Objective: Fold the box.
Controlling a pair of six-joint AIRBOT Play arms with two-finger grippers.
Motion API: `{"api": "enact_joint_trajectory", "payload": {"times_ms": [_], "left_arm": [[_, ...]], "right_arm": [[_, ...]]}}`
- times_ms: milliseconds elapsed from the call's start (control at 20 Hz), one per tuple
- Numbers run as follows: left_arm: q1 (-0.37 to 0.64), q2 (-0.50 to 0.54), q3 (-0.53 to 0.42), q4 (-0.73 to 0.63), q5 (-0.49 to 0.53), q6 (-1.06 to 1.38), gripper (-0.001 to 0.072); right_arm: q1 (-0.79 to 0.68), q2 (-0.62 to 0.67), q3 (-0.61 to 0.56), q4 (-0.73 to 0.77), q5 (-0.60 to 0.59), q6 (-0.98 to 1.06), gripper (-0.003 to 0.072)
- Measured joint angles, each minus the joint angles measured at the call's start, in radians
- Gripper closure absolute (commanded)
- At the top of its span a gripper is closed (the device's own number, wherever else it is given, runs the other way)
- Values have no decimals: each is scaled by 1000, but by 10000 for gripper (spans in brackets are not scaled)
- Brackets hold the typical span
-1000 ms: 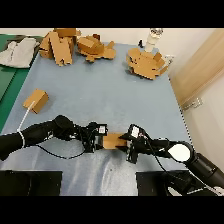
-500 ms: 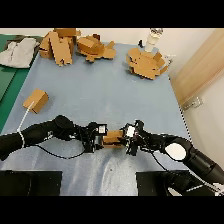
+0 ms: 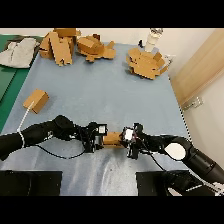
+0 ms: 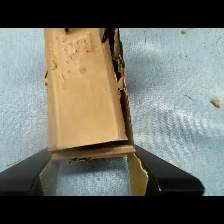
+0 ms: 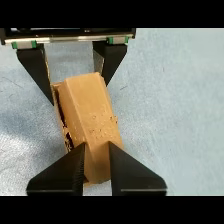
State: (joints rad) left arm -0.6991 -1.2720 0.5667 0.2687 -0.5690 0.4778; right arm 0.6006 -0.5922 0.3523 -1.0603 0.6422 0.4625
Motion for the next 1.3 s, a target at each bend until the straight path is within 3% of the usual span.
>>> {"api": "enact_joint_trajectory", "payload": {"times_ms": [300, 650, 700, 750, 900, 1050, 1150, 1300], "left_arm": [[0, 0, 0, 0, 0, 0, 245], [0, 0, 0, 1, -2, 0, 244], [0, 0, 0, 1, -2, 0, 244], [0, 0, 0, 1, -2, 0, 244], [0, 0, 0, 1, -2, 0, 244], [0, 0, 0, 1, -2, 0, 244], [0, 0, 0, 1, -2, 0, 245], [0, 0, 0, 0, -3, 0, 244]], "right_arm": [[0, 0, -1, 5, 58, 18, 531], [0, 19, 29, 25, 110, 190, 522], [-2, 34, 49, 28, 112, 243, 550], [-5, 50, 69, 28, 114, 312, 684], [-36, 106, 106, -12, 117, 701, 687], [-61, 142, 72, 8, 102, 1138, 688], [-64, 154, -2, 126, 55, 1304, 687], [-50, 163, -137, 415, -73, 1316, 687]]}}
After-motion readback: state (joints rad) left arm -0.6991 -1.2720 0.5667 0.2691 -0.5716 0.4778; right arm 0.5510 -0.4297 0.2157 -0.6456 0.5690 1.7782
